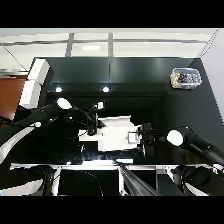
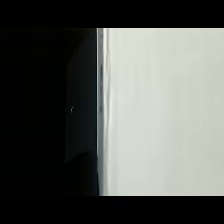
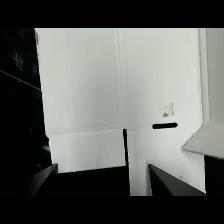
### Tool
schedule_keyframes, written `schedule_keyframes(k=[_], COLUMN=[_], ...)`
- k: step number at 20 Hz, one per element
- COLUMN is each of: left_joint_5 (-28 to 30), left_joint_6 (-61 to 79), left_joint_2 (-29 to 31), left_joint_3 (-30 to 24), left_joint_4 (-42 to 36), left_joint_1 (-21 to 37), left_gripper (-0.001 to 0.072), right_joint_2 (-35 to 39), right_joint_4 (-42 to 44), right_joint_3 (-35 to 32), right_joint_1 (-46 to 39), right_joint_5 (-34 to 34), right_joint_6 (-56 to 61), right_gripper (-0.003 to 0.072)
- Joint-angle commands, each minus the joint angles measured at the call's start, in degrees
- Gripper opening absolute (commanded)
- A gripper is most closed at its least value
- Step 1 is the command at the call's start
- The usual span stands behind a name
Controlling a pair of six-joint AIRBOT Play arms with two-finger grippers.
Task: Fold the box and place the chain.
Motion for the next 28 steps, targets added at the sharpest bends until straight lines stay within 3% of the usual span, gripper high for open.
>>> schedule_keyframes(k=[1, 6, 17, 25, 28], left_joint_5=[-0.11, -0.09, -0.09, -0.13, -0.26], left_joint_6=[-0.02, -0.02, -0.02, -0.02, -0.02], left_joint_2=[0.0, 0.0, 0.0, 0.0, 0.0], left_joint_3=[-0.04, -0.04, -0.04, -0.04, -0.04], left_joint_4=[0.0, 0.0, 0.0, 0.0, 0.0], left_joint_1=[-0.04, -0.04, -0.04, -0.04, -0.04], left_gripper=[0.0027, 0.0027, 0.0027, 0.0027, 0.0028], right_joint_2=[-0.07, -0.13, -1.51, -1.38, -1.46], right_joint_4=[-2.54, 2.75, 17.33, 15.26, 13.57], right_joint_3=[1.22, 0.83, 0.76, 1.07, 2.43], right_joint_1=[-2.69, -3.02, 0.81, 0.63, -0.26], right_joint_5=[5.66, 4.9, -4.98, -10.6, -9.18], right_joint_6=[0.83, -2.97, -4.04, -3.21, -2.95], right_gripper=[0.0637, 0.0637, 0.0637, 0.0637, 0.0637])
